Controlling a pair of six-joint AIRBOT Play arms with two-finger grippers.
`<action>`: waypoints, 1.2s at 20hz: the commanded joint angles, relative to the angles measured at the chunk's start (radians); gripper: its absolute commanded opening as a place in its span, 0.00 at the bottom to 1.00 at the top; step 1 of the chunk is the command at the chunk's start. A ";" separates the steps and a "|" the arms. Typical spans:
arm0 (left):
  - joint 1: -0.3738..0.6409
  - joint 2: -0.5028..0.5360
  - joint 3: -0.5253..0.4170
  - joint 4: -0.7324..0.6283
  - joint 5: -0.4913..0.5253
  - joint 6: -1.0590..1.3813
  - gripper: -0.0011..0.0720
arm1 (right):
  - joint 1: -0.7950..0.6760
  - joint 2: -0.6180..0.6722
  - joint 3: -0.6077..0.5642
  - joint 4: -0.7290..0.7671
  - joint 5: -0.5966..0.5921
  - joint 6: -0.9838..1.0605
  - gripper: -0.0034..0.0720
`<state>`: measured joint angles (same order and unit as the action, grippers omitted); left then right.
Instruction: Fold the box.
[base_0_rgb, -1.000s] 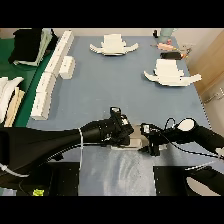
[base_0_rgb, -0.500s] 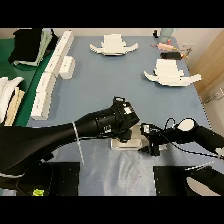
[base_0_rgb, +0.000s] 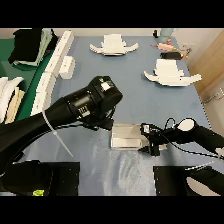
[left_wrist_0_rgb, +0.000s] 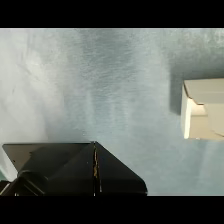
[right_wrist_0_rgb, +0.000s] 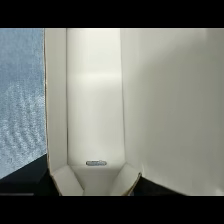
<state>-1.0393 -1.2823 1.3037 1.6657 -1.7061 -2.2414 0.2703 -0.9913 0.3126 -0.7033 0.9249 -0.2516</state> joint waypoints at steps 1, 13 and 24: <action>0.093 0.088 -0.079 -0.115 0.181 0.301 0.03 | 0.000 -0.001 0.001 0.000 0.000 0.000 0.77; 0.439 0.364 -0.771 -0.805 0.888 2.049 0.97 | 0.000 -0.001 0.001 0.000 0.000 0.000 0.77; 0.320 0.151 -0.827 -1.200 1.093 2.548 0.97 | 0.000 -0.001 0.001 0.000 0.000 0.000 0.77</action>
<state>-0.6750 -1.1004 0.4820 0.5552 -0.6720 0.2123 0.2703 -0.9916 0.3126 -0.7036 0.9249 -0.2520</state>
